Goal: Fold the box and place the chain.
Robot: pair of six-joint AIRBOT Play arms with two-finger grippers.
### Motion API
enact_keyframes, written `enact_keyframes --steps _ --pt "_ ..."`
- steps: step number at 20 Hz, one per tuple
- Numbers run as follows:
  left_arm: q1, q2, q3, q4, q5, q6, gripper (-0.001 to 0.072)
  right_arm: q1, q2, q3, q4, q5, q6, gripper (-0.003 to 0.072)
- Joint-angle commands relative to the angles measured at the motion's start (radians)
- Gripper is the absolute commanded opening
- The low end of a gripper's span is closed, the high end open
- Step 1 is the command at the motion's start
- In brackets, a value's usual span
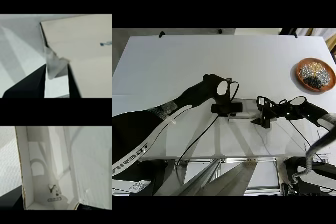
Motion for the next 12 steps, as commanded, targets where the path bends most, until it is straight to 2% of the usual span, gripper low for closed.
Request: enact_keyframes --steps 1,7,9,12 --pt "0.043 0.056 0.001 -0.002 -0.087 0.081 0.0295 0.0 0.001 0.0 0.0 0.001 0.0 0.0451" --pt "0.135 0.204 -0.035 0.02 -0.087 0.421 0.0295 0.0 0.0 0.0 0.0 0.001 0.0 0.0451" --pt "0.144 0.207 -0.046 0.016 -0.053 0.428 0.0293 0.0 0.001 0.0 0.0 0.001 0.0 0.0451" --pt "0.123 0.165 -0.046 -0.014 0.033 0.307 0.0273 0.0 0.0 0.0 0.0 0.001 0.0 0.0451"
